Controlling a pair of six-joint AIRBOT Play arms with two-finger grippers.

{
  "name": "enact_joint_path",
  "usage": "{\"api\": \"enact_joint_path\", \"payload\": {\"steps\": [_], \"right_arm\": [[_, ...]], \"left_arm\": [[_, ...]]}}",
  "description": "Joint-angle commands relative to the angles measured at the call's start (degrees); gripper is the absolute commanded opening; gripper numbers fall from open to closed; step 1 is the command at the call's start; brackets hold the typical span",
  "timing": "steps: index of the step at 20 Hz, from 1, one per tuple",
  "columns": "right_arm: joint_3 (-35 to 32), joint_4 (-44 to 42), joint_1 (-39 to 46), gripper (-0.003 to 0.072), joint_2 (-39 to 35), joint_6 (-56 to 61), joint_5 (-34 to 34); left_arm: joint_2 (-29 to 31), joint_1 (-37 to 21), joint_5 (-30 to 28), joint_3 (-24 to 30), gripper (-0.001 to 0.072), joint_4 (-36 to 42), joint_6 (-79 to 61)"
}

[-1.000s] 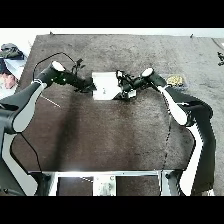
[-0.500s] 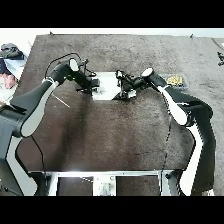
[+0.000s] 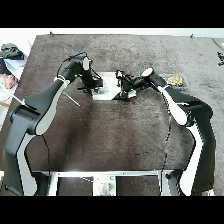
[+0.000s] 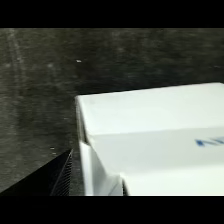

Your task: Fold the box and place the chain.

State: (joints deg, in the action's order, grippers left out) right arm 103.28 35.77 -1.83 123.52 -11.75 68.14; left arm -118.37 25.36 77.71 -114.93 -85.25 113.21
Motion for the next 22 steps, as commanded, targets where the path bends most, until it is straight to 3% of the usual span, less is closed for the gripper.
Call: {"api": "enact_joint_path", "payload": {"steps": [1, 5, 8, 14, 15, 16, 21, 22], "right_arm": [[0.02, 0.0, -0.02, 0.0272, 0.0, 0.0, 0.02], [0.02, 0.0, -0.02, 0.0272, 0.0, 0.0, 0.02], [0.02, 0.0, -0.02, 0.0272, 0.0, 0.0, 0.0], [0.02, 0.0, -0.02, 0.0272, 0.0, 0.0, 0.02], [0.02, 0.0, -0.02, 0.0272, -0.02, 0.0, 0.0], [0.02, 0.0, -0.02, 0.0272, 0.0, 0.0, 0.0], [0.02, 0.0, -0.02, 0.0272, -0.02, 0.0, 0.0], [0.02, 0.0, -0.02, 0.0272, 0.0, 0.0, 0.0]], "left_arm": [[-1.6, 1.22, 0.7, -1.55, 0.0322, -4.76, 2.78], [-2.12, 1.25, -0.37, -1.55, 0.0318, -6.4, 3.65], [-2.12, 1.25, -0.63, -1.55, 0.0221, -7.54, 5.51], [-2.82, 1.27, 0.33, -1.53, 0.0211, -7.37, 5.49], [-2.82, 1.27, 0.5, -1.55, 0.0089, -7.39, 5.44], [-2.82, 1.25, 0.52, -1.55, 0.0014, -7.43, 5.29], [-2.82, 1.27, 0.44, -1.55, 0.0016, -7.32, 4.79], [-2.82, 1.25, 0.24, -1.55, 0.0161, -6.86, 3.8]]}}
